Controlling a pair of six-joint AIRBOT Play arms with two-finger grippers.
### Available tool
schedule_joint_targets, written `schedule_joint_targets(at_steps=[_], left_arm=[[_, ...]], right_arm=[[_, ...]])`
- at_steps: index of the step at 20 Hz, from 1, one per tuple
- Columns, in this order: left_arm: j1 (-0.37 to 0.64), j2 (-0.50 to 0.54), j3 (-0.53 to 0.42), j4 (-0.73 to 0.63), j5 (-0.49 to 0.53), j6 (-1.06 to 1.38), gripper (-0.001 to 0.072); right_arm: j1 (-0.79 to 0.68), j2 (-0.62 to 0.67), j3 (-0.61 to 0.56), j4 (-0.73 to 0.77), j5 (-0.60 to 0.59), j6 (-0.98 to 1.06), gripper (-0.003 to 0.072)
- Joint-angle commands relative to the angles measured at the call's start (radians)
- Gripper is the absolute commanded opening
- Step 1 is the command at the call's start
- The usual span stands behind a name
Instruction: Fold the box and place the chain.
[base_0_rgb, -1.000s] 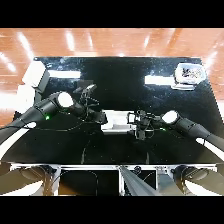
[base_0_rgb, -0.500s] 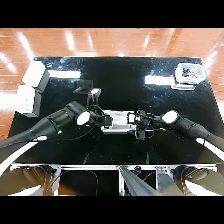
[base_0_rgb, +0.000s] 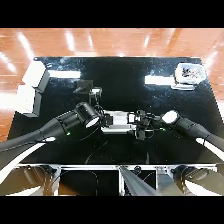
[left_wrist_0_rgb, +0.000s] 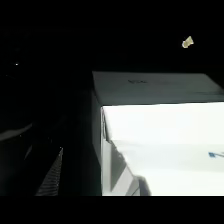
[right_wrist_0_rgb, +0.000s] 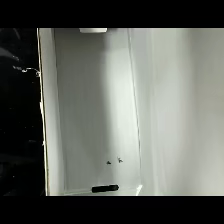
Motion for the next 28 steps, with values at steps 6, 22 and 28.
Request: schedule_joint_targets(at_steps=[6, 22, 28], left_arm=[[-0.004, -0.058, 0.047, -0.055, 0.006, 0.005, 0.0547], [0.011, -0.140, 0.080, -0.071, -0.018, 0.076, 0.0414], [0.020, -0.145, 0.080, -0.074, -0.016, 0.080, 0.0413]], right_arm=[[0.000, 0.001, 0.000, 0.000, 0.000, 0.000, 0.0388], [0.001, 0.001, 0.000, 0.000, 0.000, 0.000, 0.0387], [0.000, 0.001, 0.000, 0.000, 0.000, 0.000, 0.0388]])
